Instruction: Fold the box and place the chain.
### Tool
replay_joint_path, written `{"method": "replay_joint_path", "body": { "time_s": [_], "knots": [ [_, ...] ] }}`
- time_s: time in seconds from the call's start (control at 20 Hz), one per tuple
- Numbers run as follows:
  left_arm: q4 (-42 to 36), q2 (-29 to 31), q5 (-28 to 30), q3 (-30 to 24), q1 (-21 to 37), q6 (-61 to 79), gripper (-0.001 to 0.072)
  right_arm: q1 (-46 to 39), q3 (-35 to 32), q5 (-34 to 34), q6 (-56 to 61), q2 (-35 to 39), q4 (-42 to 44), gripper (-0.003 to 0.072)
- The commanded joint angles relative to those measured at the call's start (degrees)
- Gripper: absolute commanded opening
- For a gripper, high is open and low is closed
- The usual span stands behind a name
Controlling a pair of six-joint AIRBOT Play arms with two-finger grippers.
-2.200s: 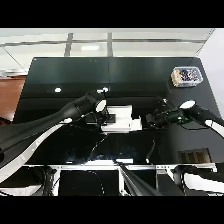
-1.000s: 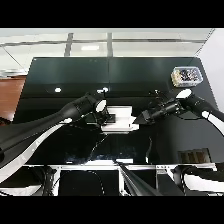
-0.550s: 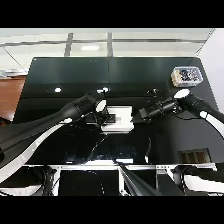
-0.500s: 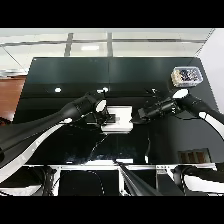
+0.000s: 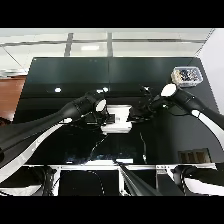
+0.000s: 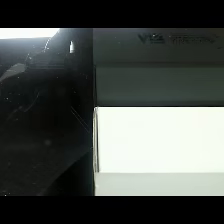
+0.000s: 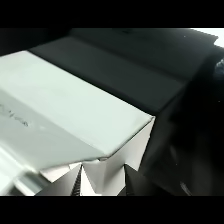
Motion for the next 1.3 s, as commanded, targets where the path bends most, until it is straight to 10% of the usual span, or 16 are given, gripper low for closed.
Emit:
{"method": "replay_joint_path", "body": {
  "time_s": [0.0,0.25,1.0,1.15,1.25],
  "knots": [
    [-0.1,0.0,0.1,0.0,0.0,0.1,0.003,7.0,4.3,-1.4,19.5,0.1,-15.7,0.0302],
    [0.0,0.0,0.2,0.0,0.0,0.1,0.003,17.5,8.4,-2.4,42.2,-0.5,-34.6,0.0302],
    [0.0,0.0,0.2,0.0,0.0,0.1,0.0029,19.4,9.6,0.7,46.4,-5.7,-36.6,0.0292],
    [0.0,0.0,0.2,0.0,0.0,0.1,0.0029,19.4,9.6,0.3,46.6,-5.7,-36.3,0.0013],
    [0.0,0.0,0.2,0.0,0.0,0.1,0.003,19.4,9.8,0.0,47.2,-5.7,-35.6,0.0011]
  ]
}}
